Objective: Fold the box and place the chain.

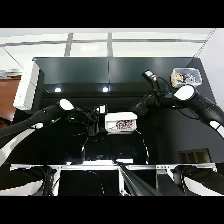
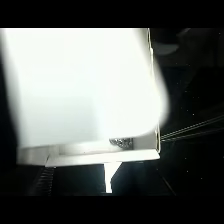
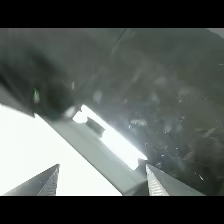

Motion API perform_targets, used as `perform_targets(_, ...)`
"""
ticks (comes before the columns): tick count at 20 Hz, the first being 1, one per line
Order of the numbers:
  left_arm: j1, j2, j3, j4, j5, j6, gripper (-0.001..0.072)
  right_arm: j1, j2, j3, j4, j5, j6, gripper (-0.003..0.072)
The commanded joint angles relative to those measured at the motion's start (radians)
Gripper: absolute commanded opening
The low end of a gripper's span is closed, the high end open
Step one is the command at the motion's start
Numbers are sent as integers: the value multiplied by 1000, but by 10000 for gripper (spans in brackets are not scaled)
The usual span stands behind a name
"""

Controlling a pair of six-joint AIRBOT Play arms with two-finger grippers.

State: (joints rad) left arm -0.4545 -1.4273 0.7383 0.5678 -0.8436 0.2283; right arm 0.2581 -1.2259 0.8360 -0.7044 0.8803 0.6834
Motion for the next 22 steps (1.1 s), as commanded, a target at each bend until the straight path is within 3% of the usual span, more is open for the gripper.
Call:
perform_targets(1,-1,0,1,0,0,0,355,4,-22,8,-4,151,-409,609)
perform_targets(4,-1,0,1,0,1,0,355,11,-20,23,-3,220,-473,609)
perform_targets(19,-1,0,1,1,-2,0,355,62,-19,23,-11,188,-512,600)
perform_targets(20,-1,0,1,1,-2,0,355,62,-19,23,-11,189,-512,419)
perform_targets(21,-2,0,1,0,-2,0,355,62,-19,23,-11,193,-512,290)
perform_targets(22,-1,0,1,1,-2,0,355,62,-19,23,-11,195,-510,238)
